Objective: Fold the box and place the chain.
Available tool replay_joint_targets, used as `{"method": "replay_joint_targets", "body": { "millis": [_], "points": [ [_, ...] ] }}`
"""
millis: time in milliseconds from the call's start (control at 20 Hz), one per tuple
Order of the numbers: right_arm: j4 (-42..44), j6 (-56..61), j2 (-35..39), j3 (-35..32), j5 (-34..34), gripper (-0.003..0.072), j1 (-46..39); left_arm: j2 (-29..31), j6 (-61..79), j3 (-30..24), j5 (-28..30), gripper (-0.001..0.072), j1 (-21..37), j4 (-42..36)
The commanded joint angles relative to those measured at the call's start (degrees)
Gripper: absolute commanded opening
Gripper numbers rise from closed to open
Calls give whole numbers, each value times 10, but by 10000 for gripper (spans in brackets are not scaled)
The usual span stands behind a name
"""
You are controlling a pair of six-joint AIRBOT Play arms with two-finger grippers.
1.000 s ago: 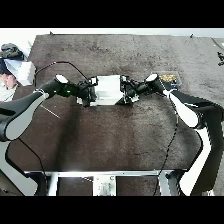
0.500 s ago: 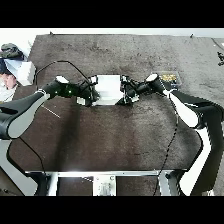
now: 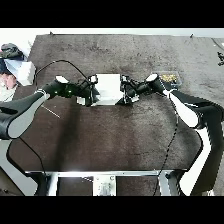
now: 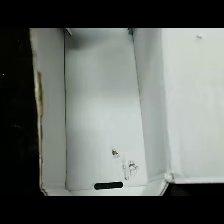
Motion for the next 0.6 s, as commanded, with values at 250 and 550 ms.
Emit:
{"method": "replay_joint_targets", "body": {
  "millis": [250,550],
  "points": [
    [0,-1,0,0,0,444,0,4,-33,14,-110,11,56,14],
    [0,-1,0,0,0,444,0,112,-230,27,-86,5,58,85]
  ]
}}
